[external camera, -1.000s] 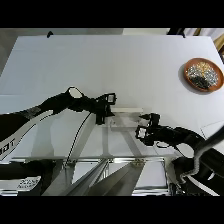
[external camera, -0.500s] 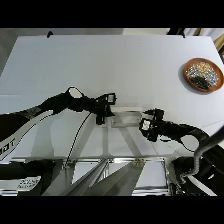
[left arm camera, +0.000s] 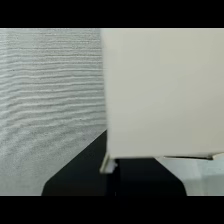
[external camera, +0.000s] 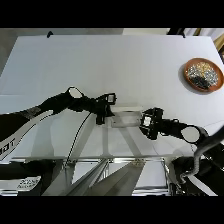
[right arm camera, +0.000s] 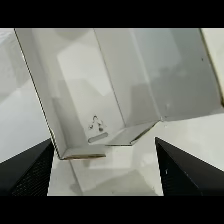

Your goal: Fold the box and place the chain.

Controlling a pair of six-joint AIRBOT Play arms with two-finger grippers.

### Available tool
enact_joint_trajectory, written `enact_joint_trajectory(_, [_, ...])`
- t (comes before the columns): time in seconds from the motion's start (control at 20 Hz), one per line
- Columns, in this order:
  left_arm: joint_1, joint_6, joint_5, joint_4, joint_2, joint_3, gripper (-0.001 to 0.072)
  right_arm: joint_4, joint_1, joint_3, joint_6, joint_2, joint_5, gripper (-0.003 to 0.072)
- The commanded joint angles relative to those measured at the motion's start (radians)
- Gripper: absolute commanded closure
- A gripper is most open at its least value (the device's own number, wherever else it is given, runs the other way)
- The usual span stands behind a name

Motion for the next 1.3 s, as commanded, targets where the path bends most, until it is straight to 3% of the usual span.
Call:
enact_joint_trajectory(0.0, [0.0,0.0,0.0,0.0,0.001,0.0,0.0701,0.043,-0.064,0.021,-0.092,-0.032,0.066,-0.0006])
enact_joint_trajectory(0.15, [0.0,0.0,0.0,0.0,0.001,0.0,0.0701,0.13,-0.074,0.046,-0.177,-0.084,0.089,-0.0006])
enact_joint_trajectory(0.7, [0.0,0.0,0.0,0.0,0.001,0.0,0.0701,0.228,-0.155,0.12,-0.37,-0.249,0.19,-0.0007])
enact_joint_trajectory(1.0, [0.0,0.0,0.0,0.0,0.001,0.0,0.0701,0.235,-0.239,0.185,-0.454,-0.322,0.33,-0.0016])
enact_joint_trajectory(1.25, [0.0,0.0,0.0,0.0,0.001,0.0,0.0701,0.287,-0.239,0.185,-0.512,-0.345,0.331,-0.0017])
